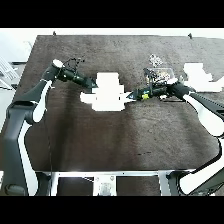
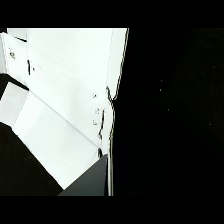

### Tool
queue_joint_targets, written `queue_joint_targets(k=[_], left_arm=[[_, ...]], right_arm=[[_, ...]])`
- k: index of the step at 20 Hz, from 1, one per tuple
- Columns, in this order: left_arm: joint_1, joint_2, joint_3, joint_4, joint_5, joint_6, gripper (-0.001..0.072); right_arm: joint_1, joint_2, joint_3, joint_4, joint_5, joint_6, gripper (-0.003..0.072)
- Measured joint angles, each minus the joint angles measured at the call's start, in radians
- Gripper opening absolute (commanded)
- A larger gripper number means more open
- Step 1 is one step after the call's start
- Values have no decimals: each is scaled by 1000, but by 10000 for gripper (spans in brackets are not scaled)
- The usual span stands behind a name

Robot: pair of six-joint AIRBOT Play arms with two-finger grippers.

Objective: Fold the box and place the chain.

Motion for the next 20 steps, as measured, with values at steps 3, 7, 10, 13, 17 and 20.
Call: queue_joint_targets(k=[3, 7, 10, 13, 17, 20], left_arm=[[0, -14, 0, -31, -9, 3, 420], [0, -31, 0, -66, -26, 8, 419], [0, -35, 0, -82, -28, 16, 391], [0, -36, 0, -103, -27, 22, 356], [0, -39, 0, -130, -24, 25, 351], [0, -40, 0, -136, -24, 26, 351]], right_arm=[[0, 0, 0, 0, 2, 0, 6], [0, 0, 0, 0, 4, 0, 6], [0, 0, 0, 0, 4, 0, 6], [0, 0, 0, 0, 5, 0, 6], [0, 0, 0, 0, 5, 0, 6], [0, 0, 0, 0, 5, 0, 6]])
